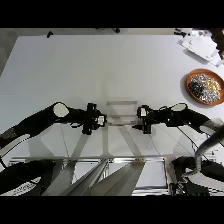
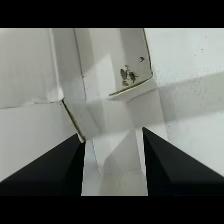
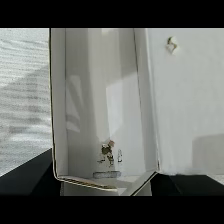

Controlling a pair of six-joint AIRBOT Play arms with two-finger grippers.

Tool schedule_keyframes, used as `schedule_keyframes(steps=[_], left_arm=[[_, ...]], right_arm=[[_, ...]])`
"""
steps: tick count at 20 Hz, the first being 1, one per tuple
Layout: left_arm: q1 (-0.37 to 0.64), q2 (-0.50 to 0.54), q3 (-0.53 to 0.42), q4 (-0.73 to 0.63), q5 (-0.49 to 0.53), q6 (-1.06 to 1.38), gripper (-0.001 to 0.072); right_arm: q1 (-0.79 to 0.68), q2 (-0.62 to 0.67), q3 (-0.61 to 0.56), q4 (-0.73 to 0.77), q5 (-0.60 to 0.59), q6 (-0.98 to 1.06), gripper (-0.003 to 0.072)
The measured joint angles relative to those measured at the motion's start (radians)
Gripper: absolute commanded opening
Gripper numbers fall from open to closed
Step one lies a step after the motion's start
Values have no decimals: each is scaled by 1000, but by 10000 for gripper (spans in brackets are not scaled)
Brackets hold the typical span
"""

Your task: Fold the box and place the chain.

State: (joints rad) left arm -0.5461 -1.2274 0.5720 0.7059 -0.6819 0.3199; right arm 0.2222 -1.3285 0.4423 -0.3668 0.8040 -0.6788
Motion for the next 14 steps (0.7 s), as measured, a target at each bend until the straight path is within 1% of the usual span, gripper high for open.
schedule_keyframes(steps=[1, 2, 5, 9, 12, 13, 14], left_arm=[[-2, -2, 0, -11, -5, 4, 378], [-4, -3, 0, -26, -9, 7, 343], [-13, -5, 0, -72, -18, 14, 314], [-21, -6, 0, -135, -16, 14, 314], [-22, -6, 0, -157, 9, 13, 313], [-22, -6, 0, -161, 19, 13, 272], [-22, -6, 0, -165, 31, 13, 212]], right_arm=[[0, 0, 0, 0, 0, 0, 441], [0, 0, 0, 0, 0, 0, 441], [0, 0, 0, 0, 0, 0, 441], [0, 0, 0, 0, 0, 0, 441], [0, 0, 0, 0, 0, 1, 441], [0, 0, 0, 1, 0, 1, 441], [0, 0, 0, 0, 0, 1, 441]])
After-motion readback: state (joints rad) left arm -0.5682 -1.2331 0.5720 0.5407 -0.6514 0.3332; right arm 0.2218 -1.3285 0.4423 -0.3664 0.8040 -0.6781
